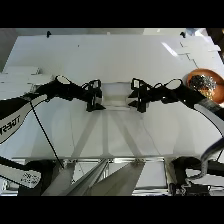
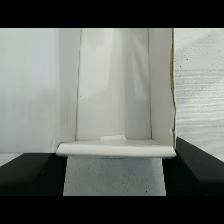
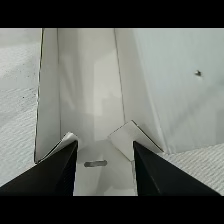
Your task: Fold the box and place the chain.
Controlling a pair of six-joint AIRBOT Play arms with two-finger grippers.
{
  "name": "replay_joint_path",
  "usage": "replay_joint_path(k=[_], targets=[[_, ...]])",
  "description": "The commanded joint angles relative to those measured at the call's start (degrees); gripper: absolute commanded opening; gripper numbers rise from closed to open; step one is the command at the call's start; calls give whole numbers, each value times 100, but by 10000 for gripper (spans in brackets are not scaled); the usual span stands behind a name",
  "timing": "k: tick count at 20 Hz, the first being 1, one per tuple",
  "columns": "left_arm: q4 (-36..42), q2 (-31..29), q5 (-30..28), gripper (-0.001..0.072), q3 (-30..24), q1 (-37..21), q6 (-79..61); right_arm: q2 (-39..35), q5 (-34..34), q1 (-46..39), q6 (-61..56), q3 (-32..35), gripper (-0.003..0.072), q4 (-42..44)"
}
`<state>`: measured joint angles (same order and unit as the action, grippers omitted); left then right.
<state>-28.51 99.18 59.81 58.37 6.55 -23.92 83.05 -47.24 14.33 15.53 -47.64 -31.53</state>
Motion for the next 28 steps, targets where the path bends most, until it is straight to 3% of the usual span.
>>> replay_joint_path(k=[1, 3, 8, 9, 14, 15, 16, 17, 23, 28], targets=[[-2, 2, 0, 337, -2, -2, -7, 63, 17, 85, 0, -2, 418, 24], [-4, 2, -2, 337, -2, -2, -7, 245, 13, 216, 0, -2, 473, 9], [-2, 2, 0, 338, -2, -2, -9, 424, 15, 354, -2, -2, 481, 7], [-2, 2, -2, 337, -2, -2, -7, 424, 13, 341, 0, -2, 515, 13], [-2, 2, -2, 338, -2, -2, -7, 424, 35, 341, -7, -4, 502, 13], [-2, 2, 0, 338, -2, -2, -7, 422, 35, 341, -7, -2, 373, -15], [-2, 2, -2, 337, -2, 0, -7, 422, 15, 339, -7, -4, 164, -24], [-2, 2, -2, 337, -2, -2, -7, 422, 9, 341, -15, -4, 22, -17], [-2, 2, -2, 337, -2, -2, -7, -46, 39, 339, -415, -4, 17, -96], [-2, 2, -2, 337, -2, -2, -7, -898, -273, -81, -1801, -4, 17, -1036]])
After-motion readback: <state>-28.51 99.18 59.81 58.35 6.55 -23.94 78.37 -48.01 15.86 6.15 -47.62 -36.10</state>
